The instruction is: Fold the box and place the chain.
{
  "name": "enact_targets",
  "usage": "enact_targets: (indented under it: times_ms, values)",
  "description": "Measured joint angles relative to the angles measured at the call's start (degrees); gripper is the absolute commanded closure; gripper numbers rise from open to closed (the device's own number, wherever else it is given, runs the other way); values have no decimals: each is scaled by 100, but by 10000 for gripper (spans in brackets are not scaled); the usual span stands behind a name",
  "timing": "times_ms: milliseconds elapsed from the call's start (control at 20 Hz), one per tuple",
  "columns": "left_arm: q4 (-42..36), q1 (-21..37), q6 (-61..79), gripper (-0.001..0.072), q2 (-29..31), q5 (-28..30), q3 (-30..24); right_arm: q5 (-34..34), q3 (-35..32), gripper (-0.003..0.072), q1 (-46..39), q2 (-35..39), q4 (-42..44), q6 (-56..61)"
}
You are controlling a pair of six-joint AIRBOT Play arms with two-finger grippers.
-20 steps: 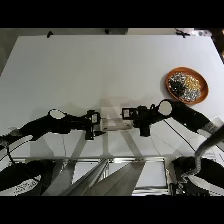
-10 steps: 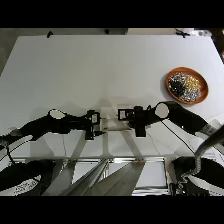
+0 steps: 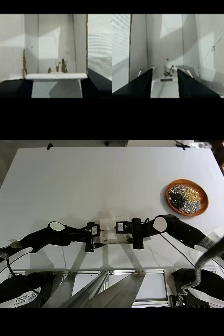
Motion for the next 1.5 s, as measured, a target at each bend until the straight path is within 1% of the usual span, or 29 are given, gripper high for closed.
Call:
enact_targets:
  times_ms: [50, 100, 150, 250, 400, 500, 600, 800, 950, 1050, 1150, 1300, 1400, 1500]
  values:
    - [-2, 0, 0, 597, 0, 0, 0, 11, 0, 362, 0, -9, 0, 2]
    - [-2, 0, 0, 597, 0, 0, -2, 17, 0, 534, 0, -11, -4, 9]
    - [0, 0, 0, 597, 0, 0, 0, 33, 0, 684, 0, -11, -11, 63]
    - [0, 0, 2, 597, 0, -2, -2, 52, 0, 678, 0, 52, -59, 260]
    - [0, 0, 0, 598, 0, -2, -2, 96, -2, 678, -4, 376, -476, 850]
    - [0, 0, 2, 598, 0, -2, 0, 221, -2, 678, -15, 758, -914, 1478]
    - [0, 0, 0, 598, 0, -2, -2, 435, 0, 679, -133, 1139, -1233, 2396]
    - [0, 0, 2, 598, 0, -2, -2, 1191, 0, 679, -804, 1661, -1563, 4503]
    - [0, 0, 2, 598, 0, -2, -2, 1753, -2, 678, -1532, 1770, -1644, 5960]
    - [0, 0, 0, 598, 0, -2, -2, 1937, -26, 678, -1958, 1775, -1672, 6662]
    - [0, 0, 2, 598, 0, -2, -2, 1965, -140, 678, -2286, 1742, -1694, 7073]
    - [0, 0, 2, 598, 0, -2, 0, 1873, -444, 678, -2549, 1556, -1628, 7340]
    - [0, 0, 2, 597, 0, -2, -2, 1692, -675, 678, -2623, 1335, -1318, 7241]
    - [0, 0, 2, 597, 0, -2, -2, 1469, -850, 678, -2664, 1088, -756, 6918]
